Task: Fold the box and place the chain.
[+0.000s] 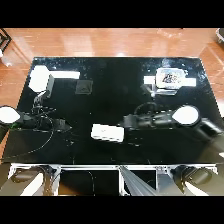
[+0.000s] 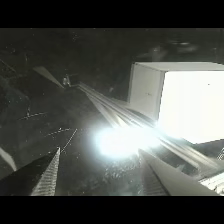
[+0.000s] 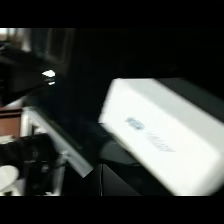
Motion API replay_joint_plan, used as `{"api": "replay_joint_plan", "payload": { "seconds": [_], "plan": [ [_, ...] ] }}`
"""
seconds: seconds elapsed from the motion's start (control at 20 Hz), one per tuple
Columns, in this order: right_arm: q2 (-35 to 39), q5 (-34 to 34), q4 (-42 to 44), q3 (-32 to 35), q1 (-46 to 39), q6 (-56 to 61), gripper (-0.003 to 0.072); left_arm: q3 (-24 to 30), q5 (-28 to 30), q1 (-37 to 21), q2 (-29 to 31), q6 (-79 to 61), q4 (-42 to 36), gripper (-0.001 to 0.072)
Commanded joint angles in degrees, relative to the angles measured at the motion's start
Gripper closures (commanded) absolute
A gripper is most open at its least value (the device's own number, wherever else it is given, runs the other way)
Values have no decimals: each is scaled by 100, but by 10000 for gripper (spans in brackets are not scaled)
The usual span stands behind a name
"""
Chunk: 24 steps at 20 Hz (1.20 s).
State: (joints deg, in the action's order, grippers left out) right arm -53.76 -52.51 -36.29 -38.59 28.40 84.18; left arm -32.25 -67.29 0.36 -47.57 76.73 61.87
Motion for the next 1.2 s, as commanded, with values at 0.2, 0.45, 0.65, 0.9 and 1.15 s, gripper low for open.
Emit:
{"api": "replay_joint_plan", "payload": {
  "seconds": [0.2,0.45,0.65,0.9,1.15],
  "plan": [
    [557,-1115,-3038,103,-1513,1213,664,-820,-264,2,-629,-437,-267,123],
    [557,-1071,-3036,164,-1508,1213,664,-1952,-529,306,-1646,-1749,-1123,73],
    [557,-1132,-3021,164,-1508,1233,664,-2520,-367,988,-1838,-3298,-754,72],
    [557,-1292,-3023,164,-1508,1377,664,-2590,-496,1729,-1840,-4813,-507,73],
    [557,-1287,-3021,164,-1508,1423,664,-2590,-404,2232,-1840,-5195,-459,73]
  ]
}}
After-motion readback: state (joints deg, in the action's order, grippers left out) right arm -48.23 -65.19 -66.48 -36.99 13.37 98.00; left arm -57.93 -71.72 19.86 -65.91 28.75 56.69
